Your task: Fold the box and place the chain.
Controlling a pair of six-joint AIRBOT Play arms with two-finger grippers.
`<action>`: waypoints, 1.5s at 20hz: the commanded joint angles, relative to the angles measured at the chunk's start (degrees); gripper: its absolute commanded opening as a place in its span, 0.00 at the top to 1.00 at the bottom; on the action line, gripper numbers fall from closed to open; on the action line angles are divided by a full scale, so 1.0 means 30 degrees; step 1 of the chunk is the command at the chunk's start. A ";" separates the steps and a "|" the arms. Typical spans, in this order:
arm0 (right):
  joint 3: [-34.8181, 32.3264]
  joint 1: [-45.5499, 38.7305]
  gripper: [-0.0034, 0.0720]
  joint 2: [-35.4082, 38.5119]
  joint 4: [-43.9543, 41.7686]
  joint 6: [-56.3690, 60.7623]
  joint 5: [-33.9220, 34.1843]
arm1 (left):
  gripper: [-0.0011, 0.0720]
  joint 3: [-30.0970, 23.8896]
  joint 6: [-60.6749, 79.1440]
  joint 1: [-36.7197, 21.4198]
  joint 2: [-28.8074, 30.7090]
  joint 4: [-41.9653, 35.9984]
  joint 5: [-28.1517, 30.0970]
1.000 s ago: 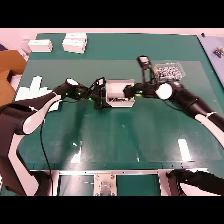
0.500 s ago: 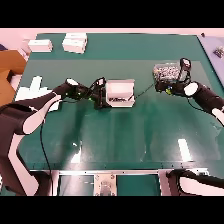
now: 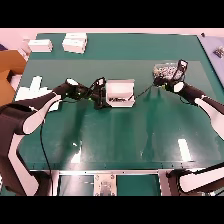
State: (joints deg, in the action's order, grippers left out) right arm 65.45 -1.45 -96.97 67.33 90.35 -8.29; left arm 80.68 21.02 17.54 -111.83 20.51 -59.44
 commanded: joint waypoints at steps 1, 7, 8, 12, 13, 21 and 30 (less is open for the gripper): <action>0.1698 0.0423 0.26 -0.1457 -0.0168 0.0022 0.0328 | 0.27 0.0000 0.0000 -0.0007 -0.0007 0.0007 0.0000; 0.1814 0.0415 0.45 -0.2171 -0.0299 0.0197 -0.0095 | 0.27 0.0000 0.0000 -0.0007 -0.0007 0.0007 0.0007; 0.1814 0.0415 0.52 -0.2251 -0.0299 0.0321 -0.0087 | 0.27 0.0000 0.0000 -0.0007 -0.0007 0.0007 0.0007; 0.1821 0.0415 0.81 -0.2390 -0.0299 0.0313 -0.0080 | 0.27 0.0000 0.0000 -0.0007 -0.0007 0.0007 0.0000; 0.1821 0.0415 0.82 -0.2397 -0.0291 0.0306 -0.0080 | 0.27 0.0000 0.0000 -0.0007 -0.0007 0.0007 0.0007; 0.1938 0.0736 0.94 -0.1297 -0.0240 0.0248 -0.0102 | 0.27 0.0000 0.0000 -0.0007 -0.0007 0.0007 0.0007; 0.1931 0.2616 0.94 0.8298 -0.0226 -0.3388 -0.2710 | 0.27 0.0000 0.0000 -0.0007 -0.0007 0.0007 0.0007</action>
State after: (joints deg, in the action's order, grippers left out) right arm 71.20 3.99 -81.08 66.81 84.71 -14.26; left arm 80.68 20.99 17.54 -111.83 20.51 -59.44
